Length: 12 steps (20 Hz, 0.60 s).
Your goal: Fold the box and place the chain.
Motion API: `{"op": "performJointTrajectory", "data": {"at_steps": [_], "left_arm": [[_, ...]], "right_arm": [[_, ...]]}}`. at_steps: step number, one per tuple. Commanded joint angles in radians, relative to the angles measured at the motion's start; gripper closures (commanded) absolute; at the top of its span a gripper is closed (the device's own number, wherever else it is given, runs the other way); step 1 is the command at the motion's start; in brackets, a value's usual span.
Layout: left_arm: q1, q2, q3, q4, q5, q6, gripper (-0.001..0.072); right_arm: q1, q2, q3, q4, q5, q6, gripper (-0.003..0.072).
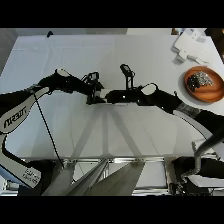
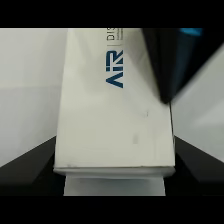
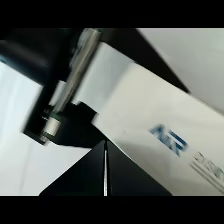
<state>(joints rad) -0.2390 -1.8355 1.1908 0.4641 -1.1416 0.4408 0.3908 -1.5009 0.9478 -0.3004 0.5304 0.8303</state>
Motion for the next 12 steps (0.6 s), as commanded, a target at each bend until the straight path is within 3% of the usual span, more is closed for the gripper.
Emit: {"op": "performJointTrajectory", "data": {"at_steps": [1, 8, 12], "left_arm": [[0.0, 0.0, 0.0, 0.016, 0.001, 0.003, 0.0273], [0.0, 0.0, 0.0, 0.016, 0.001, 0.004, 0.0273], [0.0, 0.0, 0.0, 0.016, 0.001, 0.003, 0.0273]], "right_arm": [[0.0, 0.005, 0.084, 0.009, -0.014, 0.0, 0.0678], [0.011, -0.032, 0.116, -0.016, -0.011, 0.048, 0.068], [0.037, -0.079, 0.116, -0.185, 0.008, 0.182, 0.068]]}}
